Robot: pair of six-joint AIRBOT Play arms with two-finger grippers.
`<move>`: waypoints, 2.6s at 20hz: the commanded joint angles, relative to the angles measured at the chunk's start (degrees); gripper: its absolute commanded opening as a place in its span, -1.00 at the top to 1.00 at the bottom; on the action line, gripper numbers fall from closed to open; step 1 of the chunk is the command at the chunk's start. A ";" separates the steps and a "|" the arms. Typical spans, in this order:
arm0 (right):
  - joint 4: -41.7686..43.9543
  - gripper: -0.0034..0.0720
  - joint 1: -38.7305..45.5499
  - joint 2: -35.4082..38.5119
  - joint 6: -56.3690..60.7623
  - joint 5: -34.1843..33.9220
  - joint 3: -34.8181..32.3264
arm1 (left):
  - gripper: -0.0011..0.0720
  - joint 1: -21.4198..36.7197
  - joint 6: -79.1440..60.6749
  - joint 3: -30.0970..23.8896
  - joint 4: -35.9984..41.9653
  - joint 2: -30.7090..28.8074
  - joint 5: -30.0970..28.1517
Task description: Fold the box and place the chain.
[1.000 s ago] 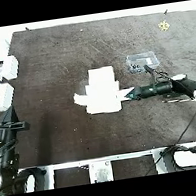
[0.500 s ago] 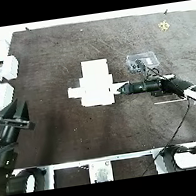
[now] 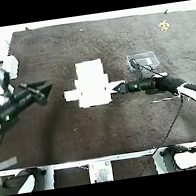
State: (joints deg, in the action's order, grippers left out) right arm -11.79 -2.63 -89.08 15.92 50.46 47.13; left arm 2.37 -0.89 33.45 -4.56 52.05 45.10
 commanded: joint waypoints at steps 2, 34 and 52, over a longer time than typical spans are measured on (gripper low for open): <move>0.09 0.90 -0.50 -0.48 -0.22 -0.98 0.48 | -0.07 -1.64 12.96 22.38 -13.20 24.85 11.69; -1.29 0.90 -0.44 -0.46 0.76 -4.42 0.17 | -0.02 -14.03 34.91 81.00 -24.85 76.15 40.83; -6.47 -0.54 9.46 9.07 -1.40 -2.89 0.24 | 0.95 -14.03 -4.33 81.00 -23.19 75.38 34.14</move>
State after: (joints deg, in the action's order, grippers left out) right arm -15.99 6.13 -80.93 15.33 46.94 47.33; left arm -11.70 4.56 114.43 -27.90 127.79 82.13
